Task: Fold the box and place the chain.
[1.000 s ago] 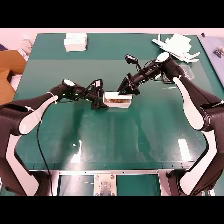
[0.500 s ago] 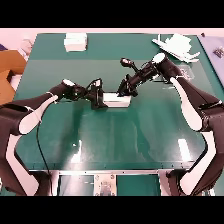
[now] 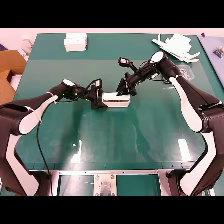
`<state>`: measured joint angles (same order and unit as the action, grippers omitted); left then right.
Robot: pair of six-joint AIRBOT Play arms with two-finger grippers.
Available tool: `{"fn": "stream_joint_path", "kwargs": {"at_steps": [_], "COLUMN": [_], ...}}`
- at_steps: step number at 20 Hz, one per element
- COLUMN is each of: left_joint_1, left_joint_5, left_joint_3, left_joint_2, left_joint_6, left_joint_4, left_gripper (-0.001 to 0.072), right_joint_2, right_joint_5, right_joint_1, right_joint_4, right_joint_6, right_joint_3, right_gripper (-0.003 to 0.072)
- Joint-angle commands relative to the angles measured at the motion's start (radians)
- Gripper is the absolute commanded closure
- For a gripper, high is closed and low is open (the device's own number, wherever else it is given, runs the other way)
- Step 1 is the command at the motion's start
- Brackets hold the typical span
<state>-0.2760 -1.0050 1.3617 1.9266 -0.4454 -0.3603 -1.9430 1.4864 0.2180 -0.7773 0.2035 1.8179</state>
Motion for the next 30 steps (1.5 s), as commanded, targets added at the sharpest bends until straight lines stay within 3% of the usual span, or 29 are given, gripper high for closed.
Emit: {"fn": "stream_joint_path", "kwargs": {"at_steps": [1, 18, 26, 28, 30], "left_joint_1": [-0.001, -0.001, -0.001, -0.001, -0.001], "left_joint_5": [-0.001, -0.001, -0.001, -0.001, -0.001], "left_joint_3": [0.000, 0.000, 0.000, 0.000, 0.000], "left_joint_2": [0.000, 0.000, 0.000, 0.000, 0.000], "left_joint_6": [0.000, 0.000, 0.000, 0.000, 0.000], "left_joint_4": [0.002, 0.002, 0.002, 0.002, 0.002], "left_gripper": [0.0181, 0.0181, 0.0181, 0.0181, 0.0181], "right_joint_2": [0.001, 0.001, 0.001, 0.008, 0.024], "right_joint_5": [0.000, -0.036, -0.040, -0.039, -0.015], "right_joint_1": [0.010, 0.051, 0.045, 0.026, 0.018], "right_joint_4": [-0.017, -0.159, -0.091, -0.040, -0.023], "right_joint_6": [0.018, 0.033, 0.024, 0.024, 0.024], "right_joint_3": [-0.001, -0.045, -0.070, -0.067, -0.066], "right_gripper": [0.0452, 0.0458, 0.0454, 0.0403, 0.0402]}}
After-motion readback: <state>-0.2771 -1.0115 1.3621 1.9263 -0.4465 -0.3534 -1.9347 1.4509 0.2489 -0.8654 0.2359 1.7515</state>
